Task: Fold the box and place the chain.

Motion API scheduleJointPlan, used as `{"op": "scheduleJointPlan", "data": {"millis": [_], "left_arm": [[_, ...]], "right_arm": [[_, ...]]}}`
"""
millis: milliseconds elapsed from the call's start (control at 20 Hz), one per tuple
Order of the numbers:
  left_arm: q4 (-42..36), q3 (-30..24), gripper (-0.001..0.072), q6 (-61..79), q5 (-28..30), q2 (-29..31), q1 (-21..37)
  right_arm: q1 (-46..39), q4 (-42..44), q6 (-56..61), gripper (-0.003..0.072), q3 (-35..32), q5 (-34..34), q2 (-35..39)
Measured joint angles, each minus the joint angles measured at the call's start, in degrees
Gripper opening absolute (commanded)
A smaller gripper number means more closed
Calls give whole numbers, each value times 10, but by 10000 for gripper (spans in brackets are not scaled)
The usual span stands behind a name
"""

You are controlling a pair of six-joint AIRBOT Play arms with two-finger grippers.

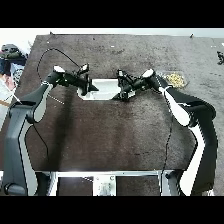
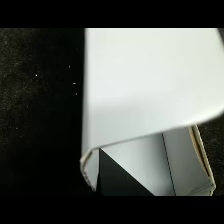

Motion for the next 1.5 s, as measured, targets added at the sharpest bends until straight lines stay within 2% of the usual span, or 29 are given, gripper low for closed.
{"op": "scheduleJointPlan", "data": {"millis": [650, 800, 900, 1500], "left_arm": [[0, 0, 11, 0, 0, 0, 0], [0, 0, 11, 0, 0, 0, 0], [0, 0, 11, 0, 0, 0, 0], [0, 0, 11, 0, 0, 0, 0]], "right_arm": [[0, -5, -1, 618, 0, -6, -2], [0, -5, -1, 587, 0, -8, -5], [0, -5, -1, 463, 0, -9, -6], [0, -4, -1, 464, 0, -10, -7]]}}
